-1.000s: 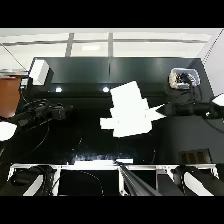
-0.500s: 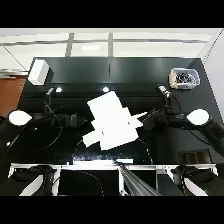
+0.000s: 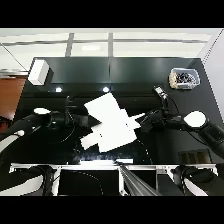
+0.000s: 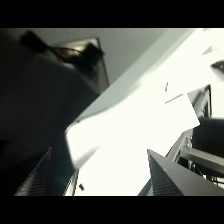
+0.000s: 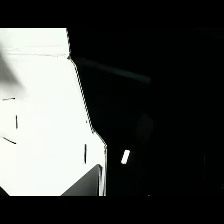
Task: Fold the box and place the chain.
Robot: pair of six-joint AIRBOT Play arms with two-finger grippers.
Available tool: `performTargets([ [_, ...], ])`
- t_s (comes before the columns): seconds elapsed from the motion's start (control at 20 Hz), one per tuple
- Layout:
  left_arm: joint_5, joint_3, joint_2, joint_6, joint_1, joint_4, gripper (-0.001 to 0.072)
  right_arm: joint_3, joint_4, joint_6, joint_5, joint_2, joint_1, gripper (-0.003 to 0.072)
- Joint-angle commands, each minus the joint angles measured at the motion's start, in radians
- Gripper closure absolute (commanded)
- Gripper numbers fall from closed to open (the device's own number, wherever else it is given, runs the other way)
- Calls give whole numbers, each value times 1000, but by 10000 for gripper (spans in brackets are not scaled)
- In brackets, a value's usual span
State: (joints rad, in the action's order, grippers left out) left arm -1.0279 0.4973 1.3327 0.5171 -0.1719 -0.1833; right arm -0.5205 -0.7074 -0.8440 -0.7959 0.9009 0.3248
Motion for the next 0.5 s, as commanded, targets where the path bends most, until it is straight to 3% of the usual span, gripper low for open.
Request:
performTargets([
  [0.0, -113, 26, 79, -202, -10, 56, 3, 0, 0, 0, -14, -1, 2, 638],
  [0.3, -154, 56, 85, -257, -10, -53, 22, 0, -1, 0, -13, -1, 2, 638],
  [0.45, -163, 56, 85, -283, -10, -53, 77, 0, -1, 0, -11, -1, 2, 638],
])
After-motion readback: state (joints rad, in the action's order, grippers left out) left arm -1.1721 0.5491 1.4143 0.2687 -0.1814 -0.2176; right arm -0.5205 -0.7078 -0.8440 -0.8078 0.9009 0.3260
